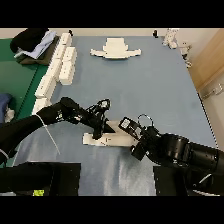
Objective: Fold the box.
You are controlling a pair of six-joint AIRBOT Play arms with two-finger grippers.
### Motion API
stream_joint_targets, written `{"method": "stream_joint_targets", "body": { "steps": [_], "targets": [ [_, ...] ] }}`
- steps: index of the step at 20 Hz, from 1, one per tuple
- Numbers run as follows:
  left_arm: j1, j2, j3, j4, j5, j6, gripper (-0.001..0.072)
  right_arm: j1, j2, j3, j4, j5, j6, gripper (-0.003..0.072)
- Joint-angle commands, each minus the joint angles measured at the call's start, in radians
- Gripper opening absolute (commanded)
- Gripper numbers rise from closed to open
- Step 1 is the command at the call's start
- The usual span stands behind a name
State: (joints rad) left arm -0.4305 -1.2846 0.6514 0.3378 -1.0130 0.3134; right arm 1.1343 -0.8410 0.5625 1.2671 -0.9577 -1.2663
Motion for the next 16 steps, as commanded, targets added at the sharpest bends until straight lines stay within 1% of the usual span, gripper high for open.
{"method": "stream_joint_targets", "body": {
  "steps": [1, 3, 5, 7, 9, 11, 13, 16],
  "targets": [
    [0.000, 0.000, 0.000, 0.000, 0.000, 0.000, 0.0013, -0.010, 0.001, 0.001, -0.016, -0.001, 0.013, 0.0720],
    [0.000, 0.000, 0.000, 0.000, 0.000, 0.000, 0.0013, -0.028, 0.001, 0.000, -0.022, 0.002, -0.042, 0.0720],
    [0.000, 0.000, 0.000, 0.000, 0.000, 0.000, 0.0014, -0.074, 0.004, -0.002, 0.000, 0.033, -0.131, 0.0720],
    [0.000, 0.000, 0.000, 0.000, 0.000, 0.000, 0.0014, -0.149, 0.013, -0.003, 0.100, 0.079, -0.310, 0.0720],
    [0.000, 0.000, 0.000, 0.000, 0.000, 0.000, 0.0014, -0.248, 0.015, -0.003, 0.265, 0.122, -0.558, 0.0720],
    [0.000, 0.000, 0.000, 0.000, 0.000, 0.000, 0.0014, -0.356, 0.015, -0.014, 0.464, 0.150, -0.814, 0.0720],
    [0.000, 0.000, 0.000, 0.000, 0.000, 0.000, 0.0014, -0.448, 0.015, -0.048, 0.662, 0.161, -1.049, 0.0720],
    [0.000, 0.000, 0.000, 0.000, 0.000, 0.000, 0.0014, -0.553, 0.015, -0.120, 0.890, 0.177, -1.363, 0.0720]
  ]
}}
